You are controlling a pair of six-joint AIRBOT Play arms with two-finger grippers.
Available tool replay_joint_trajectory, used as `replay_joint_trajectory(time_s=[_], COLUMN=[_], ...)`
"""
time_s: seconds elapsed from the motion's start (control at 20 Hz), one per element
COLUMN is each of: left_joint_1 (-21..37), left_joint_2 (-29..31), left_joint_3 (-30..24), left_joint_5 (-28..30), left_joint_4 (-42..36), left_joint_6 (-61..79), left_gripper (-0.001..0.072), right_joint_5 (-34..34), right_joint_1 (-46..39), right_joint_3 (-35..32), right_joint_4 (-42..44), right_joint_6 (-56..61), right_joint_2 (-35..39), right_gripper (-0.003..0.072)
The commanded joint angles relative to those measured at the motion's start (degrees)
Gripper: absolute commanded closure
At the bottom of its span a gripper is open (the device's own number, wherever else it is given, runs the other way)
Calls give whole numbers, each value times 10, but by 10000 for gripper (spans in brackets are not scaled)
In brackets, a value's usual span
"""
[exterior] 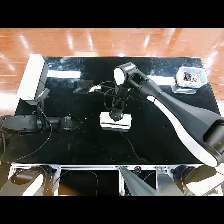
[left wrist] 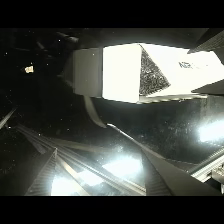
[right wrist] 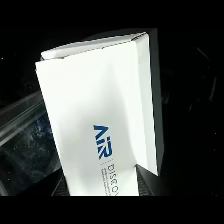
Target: Fold the box and place the chain.
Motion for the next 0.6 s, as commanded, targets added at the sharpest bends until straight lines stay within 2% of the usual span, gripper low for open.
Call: replay_joint_trajectory(time_s=[0.0, 0.55], left_joint_1=[0, 0], left_joint_2=[0, 0], left_joint_3=[0, 0], left_joint_5=[0, 0], left_joint_4=[0, 0], left_joint_6=[0, 0], left_gripper=[86, 86], right_joint_5=[-7, -6], right_joint_1=[10, 42], right_joint_3=[-4, -4], right_joint_4=[-34, -51], right_joint_6=[22, 54], right_joint_2=[-1, -1], right_gripper=[217, 217])
